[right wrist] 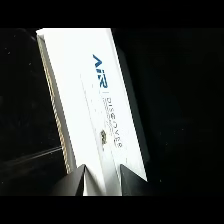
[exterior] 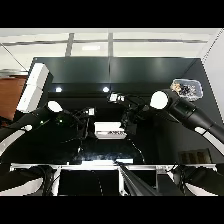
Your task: Fold the box and place the chain.
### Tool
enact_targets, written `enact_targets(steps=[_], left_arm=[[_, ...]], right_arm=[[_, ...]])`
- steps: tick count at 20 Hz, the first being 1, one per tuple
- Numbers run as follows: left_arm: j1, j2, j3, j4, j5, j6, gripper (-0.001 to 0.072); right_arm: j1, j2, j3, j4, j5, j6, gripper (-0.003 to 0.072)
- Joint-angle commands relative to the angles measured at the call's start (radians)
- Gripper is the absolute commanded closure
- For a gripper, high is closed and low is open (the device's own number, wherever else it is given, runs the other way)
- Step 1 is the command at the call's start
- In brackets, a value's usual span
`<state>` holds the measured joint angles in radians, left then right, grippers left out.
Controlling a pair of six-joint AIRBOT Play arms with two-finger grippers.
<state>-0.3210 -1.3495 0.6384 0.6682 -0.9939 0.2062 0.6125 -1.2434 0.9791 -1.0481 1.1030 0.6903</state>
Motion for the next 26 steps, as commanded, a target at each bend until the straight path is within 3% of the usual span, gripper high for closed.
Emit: enact_targets(steps=[1, 8, 13, 26], left_arm=[[0.0, 0.0, 0.001, 0.0, 0.0, -0.001, 0.0306], [0.0, 0.0, 0.001, 0.0, 0.0, -0.001, 0.0306], [0.0, 0.0, 0.001, 0.0, 0.0, -0.001, 0.0306], [0.0, 0.0, 0.001, 0.0, 0.0, -0.001, 0.0306]], right_arm=[[0.006, -0.001, 0.0, -0.003, 0.019, 0.024, 0.0431], [0.069, -0.001, 0.0, -0.104, 0.002, 0.102, 0.043], [0.069, -0.001, 0.0, -0.106, -0.047, 0.13, 0.0432], [0.088, -0.002, 0.0, -0.11, -0.032, 0.144, 0.043]])
